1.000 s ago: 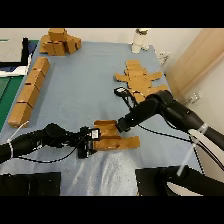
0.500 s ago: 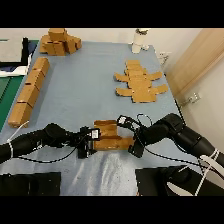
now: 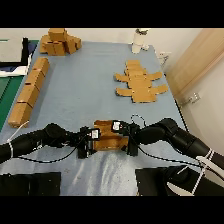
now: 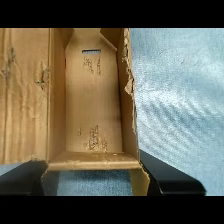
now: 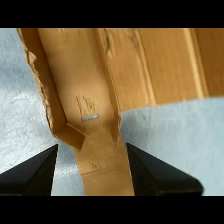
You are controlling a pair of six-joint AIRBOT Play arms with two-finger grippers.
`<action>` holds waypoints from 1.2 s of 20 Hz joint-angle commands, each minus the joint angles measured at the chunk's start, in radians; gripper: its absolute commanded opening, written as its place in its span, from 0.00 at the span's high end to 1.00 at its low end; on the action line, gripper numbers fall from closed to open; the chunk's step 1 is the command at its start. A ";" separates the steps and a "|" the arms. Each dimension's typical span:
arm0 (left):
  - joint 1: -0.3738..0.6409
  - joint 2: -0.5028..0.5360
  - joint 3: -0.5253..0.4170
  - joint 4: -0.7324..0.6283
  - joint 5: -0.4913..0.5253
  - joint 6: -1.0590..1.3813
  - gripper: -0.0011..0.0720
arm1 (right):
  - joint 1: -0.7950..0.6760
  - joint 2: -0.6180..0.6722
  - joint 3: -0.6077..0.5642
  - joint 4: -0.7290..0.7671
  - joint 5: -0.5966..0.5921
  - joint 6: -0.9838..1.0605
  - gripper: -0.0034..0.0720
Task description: Fold the box.
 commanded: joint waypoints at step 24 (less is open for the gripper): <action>0.001 0.000 0.001 0.000 0.000 0.000 0.34 | 0.129 -0.072 0.003 -0.030 0.098 0.019 0.38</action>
